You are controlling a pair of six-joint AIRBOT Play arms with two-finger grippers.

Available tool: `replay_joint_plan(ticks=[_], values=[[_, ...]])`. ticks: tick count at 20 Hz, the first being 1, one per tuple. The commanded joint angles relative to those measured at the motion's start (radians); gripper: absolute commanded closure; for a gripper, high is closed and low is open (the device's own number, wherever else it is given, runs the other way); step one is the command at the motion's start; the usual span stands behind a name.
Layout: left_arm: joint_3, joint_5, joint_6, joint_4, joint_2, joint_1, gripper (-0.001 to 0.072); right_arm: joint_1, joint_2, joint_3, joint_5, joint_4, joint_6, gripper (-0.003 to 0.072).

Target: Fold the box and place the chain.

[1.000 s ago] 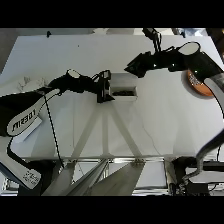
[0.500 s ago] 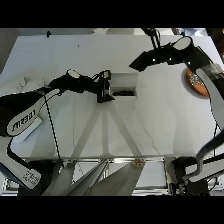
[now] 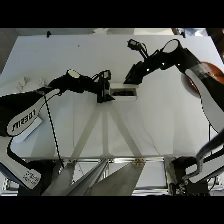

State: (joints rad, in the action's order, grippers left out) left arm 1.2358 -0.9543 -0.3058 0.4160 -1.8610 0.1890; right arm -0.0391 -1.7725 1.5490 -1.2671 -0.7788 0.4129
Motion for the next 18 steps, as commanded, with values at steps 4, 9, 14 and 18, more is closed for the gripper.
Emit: replay_joint_plan(ticks=[4, 9, 14, 18], values=[[0.000, 0.000, 0.000, 0.000, 0.001, 0.000, 0.0429, -0.042, 0.010, 0.001, -0.008, -0.113, -0.034, 0.0269], [0.000, 0.000, 0.000, 0.000, 0.001, 0.000, 0.0429, -0.053, 0.054, 0.000, -0.020, -0.117, -0.058, 0.0268], [0.000, 0.000, -0.001, 0.000, 0.001, 0.000, 0.0429, -0.082, 0.063, -0.035, -0.019, -0.151, -0.056, 0.0268], [0.000, 0.000, 0.000, 0.000, 0.001, 0.000, 0.0429, -0.101, 0.064, -0.084, 0.080, -0.219, -0.055, 0.0271]])
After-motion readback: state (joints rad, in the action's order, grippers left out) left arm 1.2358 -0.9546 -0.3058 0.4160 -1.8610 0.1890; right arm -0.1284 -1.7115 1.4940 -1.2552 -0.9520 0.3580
